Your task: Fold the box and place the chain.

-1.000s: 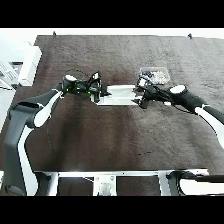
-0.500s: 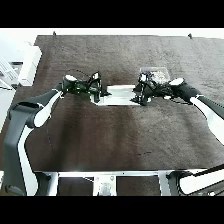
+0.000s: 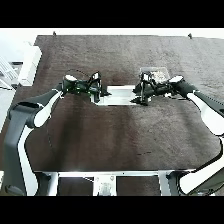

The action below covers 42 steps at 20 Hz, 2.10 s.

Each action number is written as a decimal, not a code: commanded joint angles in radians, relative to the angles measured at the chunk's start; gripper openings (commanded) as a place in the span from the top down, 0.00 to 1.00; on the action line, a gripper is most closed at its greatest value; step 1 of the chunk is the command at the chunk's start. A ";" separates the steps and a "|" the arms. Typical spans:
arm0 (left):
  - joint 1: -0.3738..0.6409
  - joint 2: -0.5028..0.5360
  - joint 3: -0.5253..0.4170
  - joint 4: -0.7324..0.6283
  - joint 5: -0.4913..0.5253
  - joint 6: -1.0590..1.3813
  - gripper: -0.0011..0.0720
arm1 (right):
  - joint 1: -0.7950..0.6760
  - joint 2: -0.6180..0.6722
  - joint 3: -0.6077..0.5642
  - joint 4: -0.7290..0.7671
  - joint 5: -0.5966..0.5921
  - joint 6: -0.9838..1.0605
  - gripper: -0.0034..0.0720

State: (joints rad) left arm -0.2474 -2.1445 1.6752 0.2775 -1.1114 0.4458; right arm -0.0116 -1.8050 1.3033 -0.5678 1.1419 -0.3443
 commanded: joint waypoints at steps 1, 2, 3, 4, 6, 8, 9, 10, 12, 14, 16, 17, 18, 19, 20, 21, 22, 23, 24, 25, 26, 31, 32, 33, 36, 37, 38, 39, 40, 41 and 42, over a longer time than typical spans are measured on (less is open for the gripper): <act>0.000 0.000 0.000 0.000 0.000 0.000 0.95 | -0.003 -0.035 0.037 0.010 0.068 -0.051 0.10; 0.000 0.000 0.000 0.000 0.000 0.000 0.95 | -0.003 -0.049 0.051 0.010 0.068 -0.052 0.10; 0.000 0.000 0.000 0.000 0.001 0.000 0.95 | -0.003 -0.065 0.068 0.010 0.075 -0.053 0.10; 0.000 0.000 0.000 0.000 0.001 0.000 0.95 | -0.003 -0.082 0.085 0.010 0.087 -0.053 0.10; 0.000 0.000 0.000 0.000 0.000 0.000 0.95 | 0.000 -0.114 0.114 0.010 0.092 -0.053 0.10; 0.000 0.000 0.000 0.000 0.001 0.000 0.95 | 0.000 -0.136 0.137 0.009 0.109 -0.055 0.10; 0.000 0.000 0.000 0.000 0.001 0.000 0.95 | 0.000 -0.144 0.144 0.008 0.112 -0.058 0.10; 0.000 0.000 0.000 0.000 0.001 0.000 0.95 | 0.000 -0.147 0.149 0.007 0.117 -0.060 0.10; 0.000 0.000 0.000 0.000 0.000 0.000 0.95 | 0.002 -0.150 0.149 0.007 0.120 -0.065 0.10; 0.000 0.000 0.000 0.000 0.001 0.000 0.96 | 0.005 -0.153 0.150 0.007 0.127 -0.077 0.10; 0.000 0.000 0.000 0.000 0.000 0.000 0.95 | 0.011 -0.154 0.150 0.006 0.127 -0.088 0.10; 0.000 0.000 0.000 0.000 0.000 0.000 0.95 | 0.016 -0.155 0.150 0.001 0.127 -0.105 0.10; 0.000 0.000 0.000 0.000 0.000 0.000 0.95 | 0.018 -0.156 0.150 -0.002 0.126 -0.113 0.10; 0.000 0.000 0.000 0.000 0.001 0.000 0.95 | 0.021 -0.161 0.158 -0.010 0.127 -0.113 0.10; 0.000 0.000 0.000 0.000 0.001 0.000 0.95 | 0.023 -0.170 0.169 -0.019 0.127 -0.113 0.10; 0.000 0.000 0.000 0.000 0.001 0.000 0.95 | 0.023 -0.179 0.183 -0.020 0.137 -0.113 0.10; 0.000 0.000 0.000 0.000 0.000 0.000 0.96 | 0.023 -0.188 0.198 -0.019 0.150 -0.110 0.10; 0.000 0.000 0.000 0.000 0.001 0.000 0.95 | 0.023 -0.197 0.212 -0.019 0.161 -0.105 0.10; 0.000 0.000 0.000 0.000 0.001 0.000 0.96 | 0.023 -0.201 0.218 -0.020 0.166 -0.105 0.10; 0.000 0.000 0.000 0.000 0.000 0.000 0.95 | 0.023 -0.205 0.222 -0.020 0.166 -0.106 0.10; 0.000 0.000 0.000 0.000 0.000 0.000 0.95 | 0.023 -0.208 0.226 -0.020 0.168 -0.106 0.10; 0.000 0.000 0.000 0.000 0.000 0.000 0.96 | 0.023 -0.209 0.230 -0.031 0.169 -0.105 0.10; 0.000 0.000 0.000 0.000 0.001 0.000 0.95 | 0.025 -0.209 0.230 -0.031 0.169 -0.105 0.10; 0.000 0.000 0.000 0.000 0.000 0.000 0.95 | 0.029 -0.209 0.230 -0.037 0.169 -0.105 0.10; 0.000 0.000 0.000 0.000 0.001 0.000 0.95 | 0.035 -0.211 0.230 -0.050 0.168 -0.105 0.10; 0.000 0.000 0.000 0.000 0.000 0.000 0.96 | 0.035 -0.211 0.230 -0.048 0.168 -0.105 0.10; 0.000 0.000 0.000 0.000 0.001 0.000 0.96 | 0.033 -0.211 0.230 -0.048 0.168 -0.105 0.10; 0.000 0.000 0.000 0.000 0.001 0.000 0.95 | 0.033 -0.212 0.230 -0.046 0.168 -0.105 0.10; 0.000 0.000 0.000 0.000 0.000 0.000 0.96 | 0.033 -0.212 0.230 -0.046 0.168 -0.105 0.10; 0.000 0.000 0.000 0.000 0.000 0.000 0.95 | 0.033 -0.212 0.230 -0.046 0.168 -0.105 0.10; 0.000 0.000 0.000 0.000 0.000 0.000 0.96 | 0.033 -0.212 0.230 -0.046 0.168 -0.105 0.10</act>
State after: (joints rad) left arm -0.2474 -2.1445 1.6752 0.2771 -1.1110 0.4454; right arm 0.0204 -2.0159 1.5326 -0.6117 1.3075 -0.4496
